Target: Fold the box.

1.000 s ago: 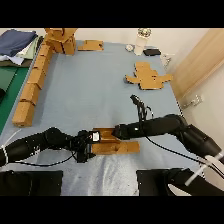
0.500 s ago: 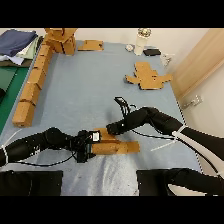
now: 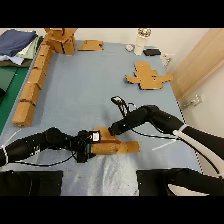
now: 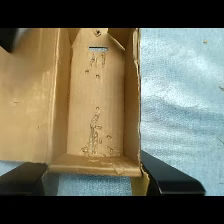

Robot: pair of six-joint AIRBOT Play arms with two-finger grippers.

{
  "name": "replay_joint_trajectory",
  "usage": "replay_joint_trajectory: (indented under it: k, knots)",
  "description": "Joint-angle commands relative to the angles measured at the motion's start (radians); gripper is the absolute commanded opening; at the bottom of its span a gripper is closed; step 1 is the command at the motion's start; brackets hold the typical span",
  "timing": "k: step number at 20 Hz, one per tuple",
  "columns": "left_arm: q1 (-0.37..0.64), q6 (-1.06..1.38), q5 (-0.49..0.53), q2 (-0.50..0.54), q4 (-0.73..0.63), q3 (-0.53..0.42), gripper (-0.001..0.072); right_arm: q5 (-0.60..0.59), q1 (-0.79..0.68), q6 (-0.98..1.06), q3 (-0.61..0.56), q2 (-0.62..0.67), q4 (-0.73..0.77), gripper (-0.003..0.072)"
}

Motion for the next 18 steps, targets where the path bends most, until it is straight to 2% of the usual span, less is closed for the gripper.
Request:
replay_joint_trajectory:
  k: [1, 4, 7, 8, 9, 10, 12, 14, 16, 18]
  knots:
    - [0.0, 0.0, 0.0, 0.0, 0.0, 0.0, 0.0469, -0.101, 0.0, 0.027, 0.057, 0.15, -0.169, 0.0002]
    - [0.0, 0.0, 0.0, 0.0, 0.0, 0.0, 0.047, -0.265, 0.003, 0.032, 0.04, 0.369, -0.199, 0.0002]
    - [0.0, 0.0, 0.0, 0.0, 0.0, 0.0, 0.047, -0.438, 0.042, -0.099, -0.096, 0.552, -0.1, 0.0005]
    - [0.0, 0.0, 0.0, 0.0, 0.0, 0.0, 0.0469, -0.465, 0.056, -0.154, -0.155, 0.592, -0.07, 0.0053]
    - [0.0, 0.0, 0.0, 0.0, 0.0, 0.0, 0.047, -0.455, 0.072, -0.2, -0.217, 0.621, -0.074, 0.0276]
    - [0.0, 0.0, 0.0, 0.0, 0.0, 0.0, 0.047, -0.422, 0.082, -0.275, -0.266, 0.63, -0.094, 0.0417]
    - [0.0, 0.0, 0.0, 0.0, 0.0, 0.0, 0.0469, -0.3, 0.083, -0.445, -0.34, 0.616, -0.15, 0.0419]
    - [0.0, 0.0, 0.0, 0.0, 0.0, 0.0, 0.0469, -0.128, 0.083, -0.58, -0.362, 0.566, -0.186, 0.042]
    - [0.0, 0.0, -0.002, 0.0, 0.0, 0.0, 0.047, 0.013, 0.083, -0.633, -0.36, 0.514, -0.163, 0.042]
    - [0.0, 0.0, -0.002, 0.0, 0.0, 0.0, 0.047, 0.073, 0.083, -0.702, -0.36, 0.464, -0.095, 0.042]
